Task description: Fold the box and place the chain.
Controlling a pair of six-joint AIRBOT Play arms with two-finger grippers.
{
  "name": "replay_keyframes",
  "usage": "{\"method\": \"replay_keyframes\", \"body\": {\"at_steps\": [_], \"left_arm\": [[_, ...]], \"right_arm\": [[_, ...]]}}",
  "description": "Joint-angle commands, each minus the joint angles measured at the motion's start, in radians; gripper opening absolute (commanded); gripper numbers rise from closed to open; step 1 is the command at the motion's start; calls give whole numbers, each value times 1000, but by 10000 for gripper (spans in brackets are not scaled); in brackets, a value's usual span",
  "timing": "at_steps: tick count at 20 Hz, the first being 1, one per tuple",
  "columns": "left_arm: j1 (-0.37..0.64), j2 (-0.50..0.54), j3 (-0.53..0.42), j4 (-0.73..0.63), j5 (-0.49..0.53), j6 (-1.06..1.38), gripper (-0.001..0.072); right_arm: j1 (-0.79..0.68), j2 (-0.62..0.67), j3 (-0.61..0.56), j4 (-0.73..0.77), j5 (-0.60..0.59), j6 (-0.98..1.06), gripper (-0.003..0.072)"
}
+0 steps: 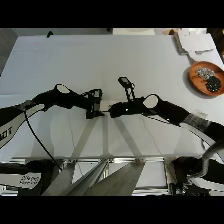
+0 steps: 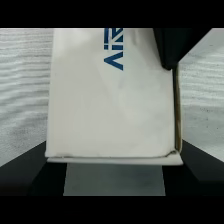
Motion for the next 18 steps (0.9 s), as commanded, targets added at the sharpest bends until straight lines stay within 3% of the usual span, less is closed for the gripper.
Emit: {"method": "replay_keyframes", "body": {"at_steps": [1,5,9,11,15,18], "left_arm": [[1,0,0,-2,0,-3,212],[1,0,0,-2,0,-3,212],[1,0,0,-2,0,-3,212],[1,0,0,-2,0,-3,212],[1,0,0,-2,0,-3,212],[1,0,0,-2,0,-3,212]], "right_arm": [[1,-15,-1,-6,5,13,9],[-14,42,-1,-13,-13,-6,10],[-124,216,-1,-71,3,-6,10],[-199,336,0,-213,76,-2,10],[-374,581,0,-621,353,93,10],[-478,700,0,-1004,409,291,10]]}}
